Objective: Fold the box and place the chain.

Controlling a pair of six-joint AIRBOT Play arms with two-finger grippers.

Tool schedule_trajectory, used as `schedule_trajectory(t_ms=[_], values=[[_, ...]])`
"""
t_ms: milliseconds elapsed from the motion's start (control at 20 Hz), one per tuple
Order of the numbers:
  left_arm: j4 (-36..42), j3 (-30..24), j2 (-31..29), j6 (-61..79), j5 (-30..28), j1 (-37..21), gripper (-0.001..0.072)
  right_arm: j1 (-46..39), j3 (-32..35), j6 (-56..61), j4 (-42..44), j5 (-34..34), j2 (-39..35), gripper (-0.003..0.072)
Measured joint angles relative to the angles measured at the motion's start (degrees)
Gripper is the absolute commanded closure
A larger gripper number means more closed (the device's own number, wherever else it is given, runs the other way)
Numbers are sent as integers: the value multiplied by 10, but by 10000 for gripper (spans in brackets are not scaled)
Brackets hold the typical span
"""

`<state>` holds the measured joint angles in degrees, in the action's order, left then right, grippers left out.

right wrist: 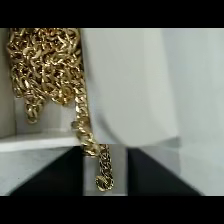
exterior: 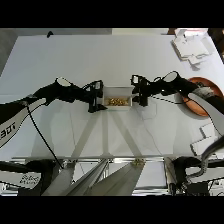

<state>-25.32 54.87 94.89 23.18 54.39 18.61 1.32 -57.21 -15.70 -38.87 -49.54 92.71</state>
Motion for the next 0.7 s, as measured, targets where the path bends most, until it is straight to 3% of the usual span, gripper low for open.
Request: schedule_trajectory(t_ms=[50,350,700], values=[[0,0,0,0,0,0,452,1,0,-3,4,3,1,676],[0,0,0,1,3,0,452,3,0,16,-27,5,2,677],[0,0,0,1,3,0,452,3,0,175,-132,3,-40,678]])
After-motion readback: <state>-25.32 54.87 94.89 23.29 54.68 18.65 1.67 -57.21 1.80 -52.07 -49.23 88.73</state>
